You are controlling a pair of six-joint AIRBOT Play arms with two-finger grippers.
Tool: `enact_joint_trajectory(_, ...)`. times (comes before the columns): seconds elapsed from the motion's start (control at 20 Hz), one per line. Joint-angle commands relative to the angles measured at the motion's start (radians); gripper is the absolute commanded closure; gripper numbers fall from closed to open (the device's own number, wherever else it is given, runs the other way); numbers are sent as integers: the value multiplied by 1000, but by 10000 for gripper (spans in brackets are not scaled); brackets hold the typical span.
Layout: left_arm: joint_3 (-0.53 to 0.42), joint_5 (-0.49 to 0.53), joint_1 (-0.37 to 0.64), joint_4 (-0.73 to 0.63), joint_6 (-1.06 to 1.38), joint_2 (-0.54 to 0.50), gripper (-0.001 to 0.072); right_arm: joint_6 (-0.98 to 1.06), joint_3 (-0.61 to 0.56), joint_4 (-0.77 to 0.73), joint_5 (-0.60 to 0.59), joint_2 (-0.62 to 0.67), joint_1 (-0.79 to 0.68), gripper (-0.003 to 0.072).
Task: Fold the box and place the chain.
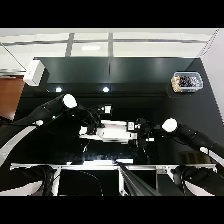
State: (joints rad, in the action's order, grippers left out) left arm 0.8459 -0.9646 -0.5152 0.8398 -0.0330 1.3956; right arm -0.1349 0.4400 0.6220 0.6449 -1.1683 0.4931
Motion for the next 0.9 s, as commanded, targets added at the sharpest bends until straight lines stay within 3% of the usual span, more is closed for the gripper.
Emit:
enact_joint_trajectory(0.0, 0, -13, 0, 17, -1, 0, 684, -1, -1, 0, -2, -1, -1, 63)
enact_joint_trajectory(0.7, 0, -12, 0, 16, -1, 0, 684, -15, 2, -23, 27, 0, -30, 65)
enact_joint_trajectory(0.75, 0, -12, 0, 16, -1, 0, 672, -15, 2, -23, 27, 0, -30, 193)
enact_joint_trajectory(0.8, 0, -11, 0, 16, -2, 0, 552, -16, 2, -23, 27, 0, -30, 201)
enact_joint_trajectory(0.85, 4, -11, 0, 20, -4, -1, 314, -15, 2, -23, 27, 0, -30, 201)
